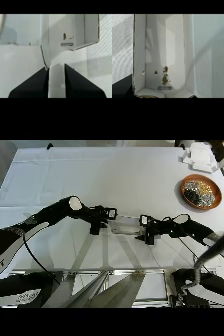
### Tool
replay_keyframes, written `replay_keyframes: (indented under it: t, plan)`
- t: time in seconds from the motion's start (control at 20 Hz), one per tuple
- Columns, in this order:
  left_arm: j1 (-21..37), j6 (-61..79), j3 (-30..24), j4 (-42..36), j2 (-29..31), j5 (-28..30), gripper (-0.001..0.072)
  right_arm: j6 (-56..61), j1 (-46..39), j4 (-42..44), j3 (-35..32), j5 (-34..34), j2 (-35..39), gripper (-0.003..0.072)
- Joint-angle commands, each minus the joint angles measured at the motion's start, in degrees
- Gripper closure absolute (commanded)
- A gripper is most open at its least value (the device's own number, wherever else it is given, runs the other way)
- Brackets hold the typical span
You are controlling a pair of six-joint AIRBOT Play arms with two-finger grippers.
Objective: Fold the box and place the chain.
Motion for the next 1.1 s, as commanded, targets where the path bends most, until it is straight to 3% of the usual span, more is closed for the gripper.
replay_keyframes:
  t: [0.0,0.35,0.75,0.85,1.05]
  plan:
    - [-1.0,4.0,0.0,-0.2,-0.1,0.7,0.0492,0.0,0.0,0.0,0.0,0.0,0.0,0.0360]
    - [-2.1,4.2,0.0,-1.0,-0.3,-3.0,0.0506,0.0,0.0,0.0,0.0,0.0,0.0,0.0360]
    - [-4.9,4.2,0.0,-2.2,-0.3,3.7,0.0511,0.0,0.0,0.0,0.0,0.0,0.0,0.0360]
    - [-5.4,4.2,0.0,-2.8,-0.3,4.3,0.0602,0.0,0.0,0.0,0.0,0.0,0.0,0.0360]
    - [-7.3,4.2,0.0,-5.0,-0.3,5.2,0.0625,0.0,0.0,0.0,0.0,0.0,0.0,0.0360]
